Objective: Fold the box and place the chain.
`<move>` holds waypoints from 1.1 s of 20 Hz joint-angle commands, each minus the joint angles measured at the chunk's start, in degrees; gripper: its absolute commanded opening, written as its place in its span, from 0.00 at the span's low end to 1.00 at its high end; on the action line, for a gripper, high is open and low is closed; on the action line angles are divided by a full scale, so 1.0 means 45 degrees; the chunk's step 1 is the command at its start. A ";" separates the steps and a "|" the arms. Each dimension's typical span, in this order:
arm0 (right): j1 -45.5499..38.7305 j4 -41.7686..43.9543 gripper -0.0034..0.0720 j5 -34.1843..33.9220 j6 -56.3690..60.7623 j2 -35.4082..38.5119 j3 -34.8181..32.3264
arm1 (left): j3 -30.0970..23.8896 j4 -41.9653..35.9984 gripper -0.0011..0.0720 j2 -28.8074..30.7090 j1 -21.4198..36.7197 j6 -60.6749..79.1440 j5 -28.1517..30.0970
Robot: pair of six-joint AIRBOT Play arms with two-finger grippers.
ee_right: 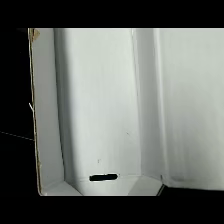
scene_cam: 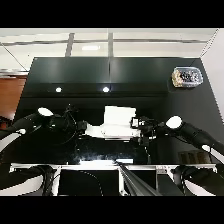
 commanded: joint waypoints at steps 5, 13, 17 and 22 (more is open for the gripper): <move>0.0010 0.0005 0.61 0.0000 0.0000 -0.0010 0.0000 | 0.1132 -0.0491 0.05 0.0554 -0.0374 0.0583 -0.0510; 0.0010 0.0005 0.61 0.0000 0.0000 -0.0010 0.0000 | 0.1190 0.0151 0.05 0.0539 -0.1496 0.0559 -0.0563; 0.0010 0.0005 0.61 0.0005 0.0000 -0.0010 0.0000 | 0.1409 0.0563 0.51 0.0597 -0.1273 0.0238 -0.0952; 0.0010 0.0005 0.61 0.0005 0.0000 -0.0010 0.0000 | 0.2385 0.0695 0.98 0.0646 -0.0588 -0.0102 -0.2220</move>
